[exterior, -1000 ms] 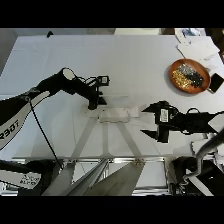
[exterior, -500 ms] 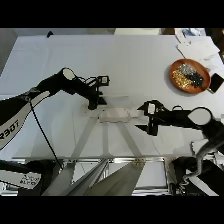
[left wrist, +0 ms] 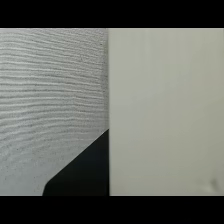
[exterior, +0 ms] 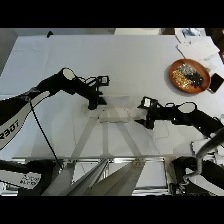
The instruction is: Fold the box and place the chain.
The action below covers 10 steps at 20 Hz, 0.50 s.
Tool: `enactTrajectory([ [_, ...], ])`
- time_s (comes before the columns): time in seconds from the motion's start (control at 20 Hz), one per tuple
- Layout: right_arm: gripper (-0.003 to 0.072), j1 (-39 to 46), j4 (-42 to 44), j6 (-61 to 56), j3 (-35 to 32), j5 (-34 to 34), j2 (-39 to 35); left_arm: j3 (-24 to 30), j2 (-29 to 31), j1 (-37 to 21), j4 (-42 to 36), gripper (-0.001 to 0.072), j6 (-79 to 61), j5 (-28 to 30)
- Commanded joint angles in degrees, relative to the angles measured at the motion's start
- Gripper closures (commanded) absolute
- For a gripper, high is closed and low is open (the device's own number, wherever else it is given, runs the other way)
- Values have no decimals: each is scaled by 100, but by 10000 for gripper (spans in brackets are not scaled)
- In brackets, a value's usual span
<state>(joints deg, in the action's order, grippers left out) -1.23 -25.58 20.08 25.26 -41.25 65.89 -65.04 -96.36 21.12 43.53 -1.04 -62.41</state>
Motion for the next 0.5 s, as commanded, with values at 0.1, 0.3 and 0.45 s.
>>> enactTrajectory([
  [0.1,-6,164,647,599,-4,-55,168,2,-4,4,0,697,0,2],
  [0.3,-6,-149,581,603,-9,-212,168,2,-4,4,0,697,0,2],
  [0.45,-6,-551,452,592,-70,-81,179,2,-4,4,0,697,0,2],
])
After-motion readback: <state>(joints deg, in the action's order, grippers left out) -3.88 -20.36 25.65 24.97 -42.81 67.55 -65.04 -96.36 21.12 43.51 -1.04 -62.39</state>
